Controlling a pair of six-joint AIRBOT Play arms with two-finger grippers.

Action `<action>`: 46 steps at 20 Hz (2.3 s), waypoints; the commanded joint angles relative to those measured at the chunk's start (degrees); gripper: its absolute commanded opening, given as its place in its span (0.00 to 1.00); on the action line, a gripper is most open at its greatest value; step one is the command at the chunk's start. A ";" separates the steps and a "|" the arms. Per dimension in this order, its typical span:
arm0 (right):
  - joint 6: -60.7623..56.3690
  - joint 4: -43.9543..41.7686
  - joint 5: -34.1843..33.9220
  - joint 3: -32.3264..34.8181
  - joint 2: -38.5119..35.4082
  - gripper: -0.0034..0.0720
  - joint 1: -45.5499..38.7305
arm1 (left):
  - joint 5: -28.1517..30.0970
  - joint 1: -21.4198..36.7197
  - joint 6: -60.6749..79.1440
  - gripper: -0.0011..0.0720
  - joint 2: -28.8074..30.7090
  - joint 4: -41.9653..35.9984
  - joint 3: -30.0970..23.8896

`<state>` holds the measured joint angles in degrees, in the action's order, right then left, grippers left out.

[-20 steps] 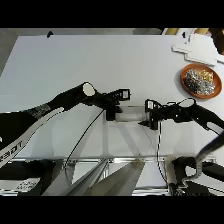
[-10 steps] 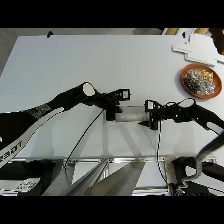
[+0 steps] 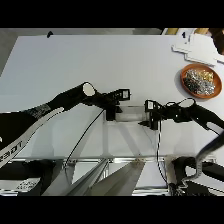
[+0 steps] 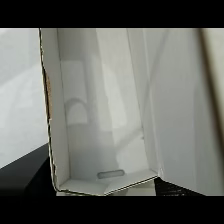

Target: Fold the box and place the chain.

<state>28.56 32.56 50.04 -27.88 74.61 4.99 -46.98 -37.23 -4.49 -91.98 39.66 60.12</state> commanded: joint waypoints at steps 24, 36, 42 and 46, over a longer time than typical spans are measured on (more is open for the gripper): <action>-0.02 0.00 0.11 0.04 0.02 0.58 0.00 | -2.12 0.28 -1.38 0.76 1.01 -0.04 0.00; 0.00 0.00 0.11 0.04 0.02 0.58 0.00 | -20.04 1.29 -35.36 0.02 14.64 29.46 0.02; 0.00 0.00 0.11 0.04 0.02 0.58 0.00 | -7.69 -10.12 -35.85 0.03 16.70 25.29 0.02; -0.02 0.00 0.11 0.04 0.02 0.58 0.00 | 17.07 -10.95 -35.78 0.02 16.48 20.28 0.02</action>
<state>28.53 32.58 50.15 -27.86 74.63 4.99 -46.98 -46.85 -39.68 -75.59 63.20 60.07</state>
